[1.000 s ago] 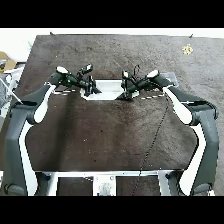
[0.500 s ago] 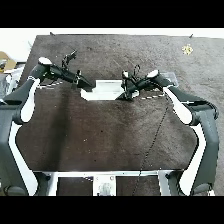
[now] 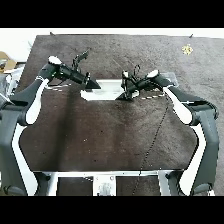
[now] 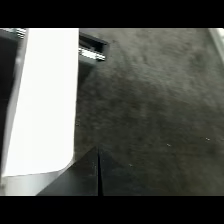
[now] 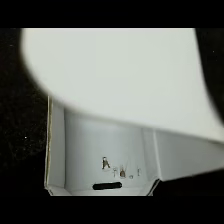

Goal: Fold the box and place the chain.

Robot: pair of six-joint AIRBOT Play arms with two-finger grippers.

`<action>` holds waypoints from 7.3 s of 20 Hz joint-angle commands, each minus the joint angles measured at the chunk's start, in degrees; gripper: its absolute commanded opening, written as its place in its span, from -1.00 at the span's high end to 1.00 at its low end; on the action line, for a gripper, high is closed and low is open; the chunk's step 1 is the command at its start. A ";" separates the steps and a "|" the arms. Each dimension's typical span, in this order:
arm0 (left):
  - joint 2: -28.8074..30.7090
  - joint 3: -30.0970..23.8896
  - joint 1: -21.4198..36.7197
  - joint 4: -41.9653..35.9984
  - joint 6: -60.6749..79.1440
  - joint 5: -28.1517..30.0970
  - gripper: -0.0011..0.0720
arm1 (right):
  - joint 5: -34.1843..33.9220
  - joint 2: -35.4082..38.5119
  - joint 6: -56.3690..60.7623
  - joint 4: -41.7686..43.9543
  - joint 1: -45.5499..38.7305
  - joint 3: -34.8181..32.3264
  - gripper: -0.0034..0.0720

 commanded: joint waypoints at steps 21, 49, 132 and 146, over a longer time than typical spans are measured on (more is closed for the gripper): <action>-3.23 -0.24 -0.70 7.74 -2.36 19.37 0.94 | 0.02 -0.02 0.02 0.02 0.04 0.02 -0.26; 9.31 -14.14 -3.32 27.43 10.19 26.60 -0.96 | 0.00 -0.02 0.02 0.02 0.04 0.02 -0.26; 16.28 -30.95 9.38 18.45 -50.71 26.34 0.94 | 0.00 -0.02 0.02 0.02 0.07 0.02 -0.26; 13.49 -30.86 4.52 5.22 -46.07 28.39 0.94 | 0.00 -0.02 0.02 0.02 0.04 0.02 -0.26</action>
